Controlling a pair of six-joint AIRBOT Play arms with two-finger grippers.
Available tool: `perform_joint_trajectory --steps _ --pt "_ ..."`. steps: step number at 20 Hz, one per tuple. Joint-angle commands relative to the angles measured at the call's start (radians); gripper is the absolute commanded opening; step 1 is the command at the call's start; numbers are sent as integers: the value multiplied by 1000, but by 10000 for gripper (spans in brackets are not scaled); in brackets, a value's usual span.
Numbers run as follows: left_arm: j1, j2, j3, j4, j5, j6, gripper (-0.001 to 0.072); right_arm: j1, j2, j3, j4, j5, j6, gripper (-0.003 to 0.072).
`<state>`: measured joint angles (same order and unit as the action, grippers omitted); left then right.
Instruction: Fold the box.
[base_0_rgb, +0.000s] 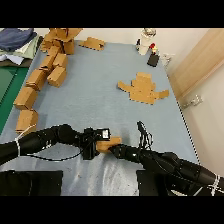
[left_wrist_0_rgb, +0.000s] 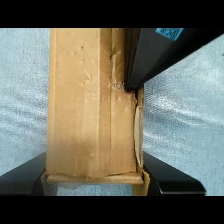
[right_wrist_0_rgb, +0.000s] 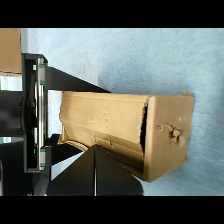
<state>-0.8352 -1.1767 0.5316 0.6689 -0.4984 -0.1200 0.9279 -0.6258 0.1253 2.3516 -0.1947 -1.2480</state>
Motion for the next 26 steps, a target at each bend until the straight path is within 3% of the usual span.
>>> perform_joint_trajectory --steps 1,3,5,10,13,17,21,26 --pt "0 0 0 0 0 0 469 2 36 12 -61 -8 -10 2" --pt "0 0 0 0 0 0 469 1 116 36 -132 -49 -9 3" --pt "0 0 0 0 0 0 469 -25 183 63 -247 -165 23 3" --pt "0 0 0 0 0 0 469 -160 185 196 -689 -684 344 4" --pt "0 0 0 0 0 0 469 -254 112 299 -785 -877 410 4" --pt "0 0 0 0 0 0 469 -371 -108 452 -792 -967 388 5" --pt "0 0 0 0 2 0 469 -380 -313 558 -757 -956 384 5" --pt "2 3 11 -15 0 -48 468 -380 -388 569 -710 -904 396 5"
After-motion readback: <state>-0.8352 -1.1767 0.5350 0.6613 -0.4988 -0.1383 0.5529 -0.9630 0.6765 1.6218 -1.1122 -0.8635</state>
